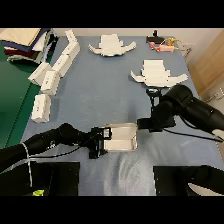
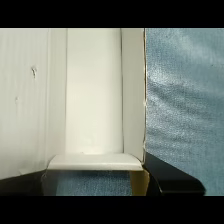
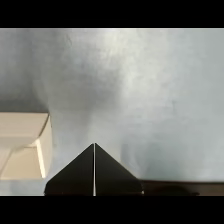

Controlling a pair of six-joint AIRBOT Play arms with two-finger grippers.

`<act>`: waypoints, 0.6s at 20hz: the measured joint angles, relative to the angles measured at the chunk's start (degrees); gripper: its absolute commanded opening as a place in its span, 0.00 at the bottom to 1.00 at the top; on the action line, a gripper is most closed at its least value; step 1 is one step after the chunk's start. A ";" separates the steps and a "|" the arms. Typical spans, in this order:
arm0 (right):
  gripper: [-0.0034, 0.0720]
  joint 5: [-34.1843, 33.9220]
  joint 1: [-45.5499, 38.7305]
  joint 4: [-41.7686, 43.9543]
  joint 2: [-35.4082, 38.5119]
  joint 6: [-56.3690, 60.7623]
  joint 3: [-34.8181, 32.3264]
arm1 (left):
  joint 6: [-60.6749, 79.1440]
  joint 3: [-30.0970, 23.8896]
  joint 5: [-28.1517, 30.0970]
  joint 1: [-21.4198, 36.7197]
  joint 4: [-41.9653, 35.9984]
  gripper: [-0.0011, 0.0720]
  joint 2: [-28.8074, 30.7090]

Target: Fold the box.

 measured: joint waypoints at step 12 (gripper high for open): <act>0.05 -3.50 -21.81 48.17 -20.44 -50.16 4.68 | 0.00 0.00 0.02 0.00 0.00 0.72 0.00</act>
